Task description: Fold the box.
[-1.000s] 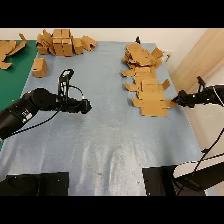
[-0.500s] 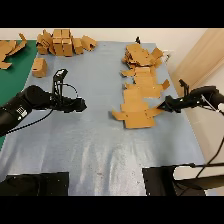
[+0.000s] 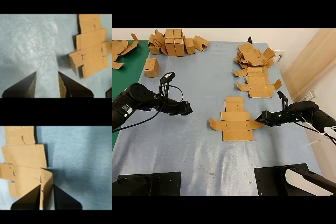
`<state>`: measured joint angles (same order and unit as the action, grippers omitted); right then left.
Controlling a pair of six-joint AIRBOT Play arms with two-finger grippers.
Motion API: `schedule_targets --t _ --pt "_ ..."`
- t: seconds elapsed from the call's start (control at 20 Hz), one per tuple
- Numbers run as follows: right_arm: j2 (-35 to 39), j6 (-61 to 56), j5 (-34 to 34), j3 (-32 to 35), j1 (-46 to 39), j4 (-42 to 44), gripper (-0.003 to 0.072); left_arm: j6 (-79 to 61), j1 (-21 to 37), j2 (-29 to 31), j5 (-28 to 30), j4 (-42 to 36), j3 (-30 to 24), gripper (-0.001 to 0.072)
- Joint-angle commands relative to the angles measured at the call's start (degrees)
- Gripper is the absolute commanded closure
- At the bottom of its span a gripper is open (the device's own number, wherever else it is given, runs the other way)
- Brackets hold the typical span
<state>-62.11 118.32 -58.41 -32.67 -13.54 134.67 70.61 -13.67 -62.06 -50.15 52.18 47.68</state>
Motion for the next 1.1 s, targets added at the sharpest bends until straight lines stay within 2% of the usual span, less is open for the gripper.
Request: schedule_targets --t 0.0,0.2,0.25,0.3,0.4,0.55,0.75,0.85,0.9,1.05 --pt "-0.50 -1.07 0.63 -0.09 1.14 -1.20 0.0433 -1.81 0.90 -0.09 -3.76 -0.13 -0.02 0.0303" --pt "-4.63 -1.05 -3.85 -3.74 1.18 -1.11 0.0460 -2.25 0.90 -0.09 -4.85 -0.17 -0.02 0.0303" --pt "-5.44 -0.81 -5.66 -4.50 1.18 -1.01 0.0613 -2.25 0.90 -0.11 -4.96 -0.17 -0.02 0.0303" --pt "-5.64 -0.11 -6.49 -4.76 1.18 -0.37 0.0686 -2.27 0.90 -0.11 -4.98 -0.35 -0.02 0.0303" --pt "-5.55 2.82 -6.97 -4.76 1.64 2.23 0.0688 -3.54 1.01 -1.36 -4.87 -1.73 0.04 0.0302" --pt "-3.78 7.54 -5.75 -3.21 5.35 6.97 0.0689 -11.02 4.09 -6.82 -7.30 -11.78 0.24 0.0301" --pt "6.16 15.76 8.52 5.70 12.68 14.67 0.0690 -24.33 10.93 -13.27 -12.61 -26.47 0.61 0.0300" --pt "11.58 15.65 11.26 10.56 15.17 15.89 0.0690 -27.02 13.07 -14.62 -13.27 -28.46 0.61 0.0283" --pt "13.84 15.58 11.87 12.46 16.22 16.61 0.0690 -27.82 13.55 -15.32 -13.35 -28.39 0.61 0.0231" --pt "17.31 14.56 13.49 15.13 19.41 17.73 0.0690 -29.53 13.73 -18.71 -13.16 -28.79 0.66 0.0232"
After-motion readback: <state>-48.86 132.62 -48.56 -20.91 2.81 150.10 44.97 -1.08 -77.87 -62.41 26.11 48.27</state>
